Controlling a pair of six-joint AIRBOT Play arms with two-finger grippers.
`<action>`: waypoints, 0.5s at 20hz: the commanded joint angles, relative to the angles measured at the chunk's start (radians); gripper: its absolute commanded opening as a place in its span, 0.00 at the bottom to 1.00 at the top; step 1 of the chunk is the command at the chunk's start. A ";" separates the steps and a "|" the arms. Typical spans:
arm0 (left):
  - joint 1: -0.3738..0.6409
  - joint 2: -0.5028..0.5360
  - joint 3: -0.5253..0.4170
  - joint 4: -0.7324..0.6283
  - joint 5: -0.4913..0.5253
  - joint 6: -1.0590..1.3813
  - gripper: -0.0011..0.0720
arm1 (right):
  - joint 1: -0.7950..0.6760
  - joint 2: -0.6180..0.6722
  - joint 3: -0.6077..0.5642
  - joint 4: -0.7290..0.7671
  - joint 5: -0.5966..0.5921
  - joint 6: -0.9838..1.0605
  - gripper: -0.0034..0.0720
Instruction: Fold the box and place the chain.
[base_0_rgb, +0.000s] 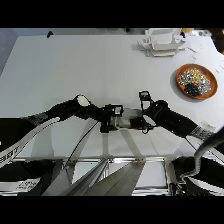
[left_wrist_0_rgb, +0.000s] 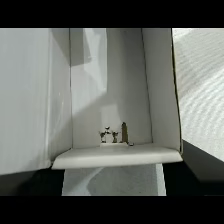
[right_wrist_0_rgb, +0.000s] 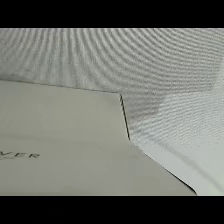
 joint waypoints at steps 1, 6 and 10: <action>0.001 0.000 0.001 0.000 0.002 0.000 0.22 | 0.000 0.001 0.001 -0.027 -0.005 0.124 0.29; 0.001 0.000 0.001 0.000 0.001 0.000 0.22 | 0.000 0.001 0.001 -0.031 0.007 0.171 0.15; 0.001 0.000 0.001 0.000 0.002 0.000 0.22 | 0.000 0.001 0.001 -0.047 0.024 0.169 0.07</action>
